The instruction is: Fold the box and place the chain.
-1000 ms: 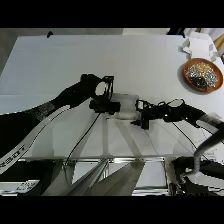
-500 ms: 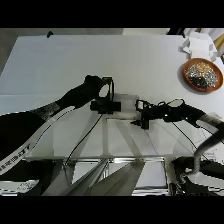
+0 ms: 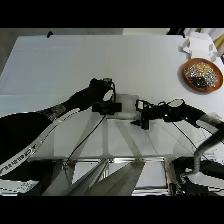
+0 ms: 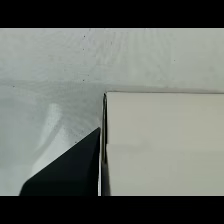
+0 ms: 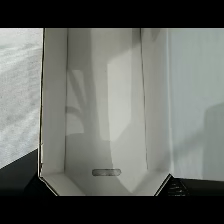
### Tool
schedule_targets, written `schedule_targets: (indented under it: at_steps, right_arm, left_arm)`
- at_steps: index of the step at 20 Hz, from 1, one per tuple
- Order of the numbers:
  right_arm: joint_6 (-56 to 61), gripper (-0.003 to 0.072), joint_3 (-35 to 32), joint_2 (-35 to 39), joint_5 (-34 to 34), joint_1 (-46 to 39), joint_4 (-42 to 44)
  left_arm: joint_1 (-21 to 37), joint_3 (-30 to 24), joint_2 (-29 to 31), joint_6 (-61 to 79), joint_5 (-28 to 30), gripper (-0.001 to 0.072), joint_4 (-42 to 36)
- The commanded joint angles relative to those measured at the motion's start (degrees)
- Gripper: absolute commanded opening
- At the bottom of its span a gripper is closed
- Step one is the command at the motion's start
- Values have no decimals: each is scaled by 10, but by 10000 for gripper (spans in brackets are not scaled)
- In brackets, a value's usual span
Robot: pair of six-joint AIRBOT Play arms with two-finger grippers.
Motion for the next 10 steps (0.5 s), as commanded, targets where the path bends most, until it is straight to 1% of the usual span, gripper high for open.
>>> schedule_targets:
  at_steps: [1, 3, 10]
  right_arm:
    - [0, 401, 0, 0, 0, 0, 0]
    - [0, 401, 0, 0, 0, 0, 0]
    - [0, 401, 0, 0, 0, 0, 0]
  left_arm:
    - [-4, -9, -2, -9, -5, 129, 4]
    - [-6, -11, -2, -8, -5, 8, 5]
    - [-6, -11, -1, -9, -5, 14, 3]
